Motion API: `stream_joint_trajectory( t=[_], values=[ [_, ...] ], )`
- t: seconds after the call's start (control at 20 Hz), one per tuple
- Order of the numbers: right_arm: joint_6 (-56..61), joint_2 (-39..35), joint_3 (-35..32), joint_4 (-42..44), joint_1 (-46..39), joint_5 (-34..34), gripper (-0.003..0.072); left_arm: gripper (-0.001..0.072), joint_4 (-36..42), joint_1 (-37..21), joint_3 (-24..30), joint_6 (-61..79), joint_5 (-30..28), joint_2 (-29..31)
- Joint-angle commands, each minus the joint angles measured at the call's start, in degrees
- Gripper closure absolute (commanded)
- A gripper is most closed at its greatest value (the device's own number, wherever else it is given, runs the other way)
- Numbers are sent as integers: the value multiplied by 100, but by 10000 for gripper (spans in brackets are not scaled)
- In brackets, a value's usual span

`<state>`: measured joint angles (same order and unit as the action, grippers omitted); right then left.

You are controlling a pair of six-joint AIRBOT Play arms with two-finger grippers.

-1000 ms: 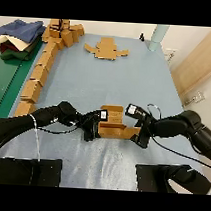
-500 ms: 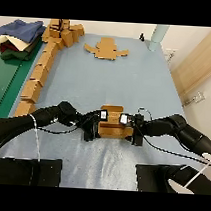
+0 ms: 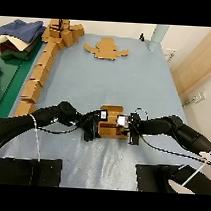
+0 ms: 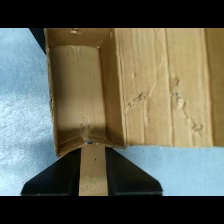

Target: Fold the box.

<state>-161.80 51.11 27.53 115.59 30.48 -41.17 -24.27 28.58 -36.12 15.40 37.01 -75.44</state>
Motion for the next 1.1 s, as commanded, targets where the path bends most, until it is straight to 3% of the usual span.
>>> stream_joint_trajectory(
  t=[0.0,0.15,0.2,0.25,0.3,0.35,0.65,0.75,0.8,0.85,0.9,0.95,1.05],
  values=[
    [-328,140,0,317,63,177,467,296,0,2,0,0,0,2],
    [-330,240,0,319,234,280,463,296,0,2,0,0,0,2],
    [-328,267,0,323,254,302,423,296,0,2,0,0,0,2],
    [-328,315,0,365,251,308,228,296,0,2,0,0,0,2],
    [-328,356,0,367,251,306,83,296,0,2,0,0,0,0],
    [-328,385,0,367,251,306,28,296,0,2,0,0,0,2],
    [-326,387,0,354,251,291,29,296,0,2,0,0,0,2],
    [-94,323,2,179,247,164,48,296,0,2,0,0,0,2],
    [236,229,4,-173,247,46,99,296,0,2,0,0,0,2],
    [684,101,24,-684,247,-109,305,296,0,2,0,0,0,2],
    [1460,-70,76,-1429,243,-273,462,296,0,2,0,0,0,0],
    [2406,-240,140,-2175,243,-389,477,296,0,2,0,0,0,0],
    [4354,-614,278,-3888,243,-640,605,296,0,2,0,0,0,2]
  ],
)
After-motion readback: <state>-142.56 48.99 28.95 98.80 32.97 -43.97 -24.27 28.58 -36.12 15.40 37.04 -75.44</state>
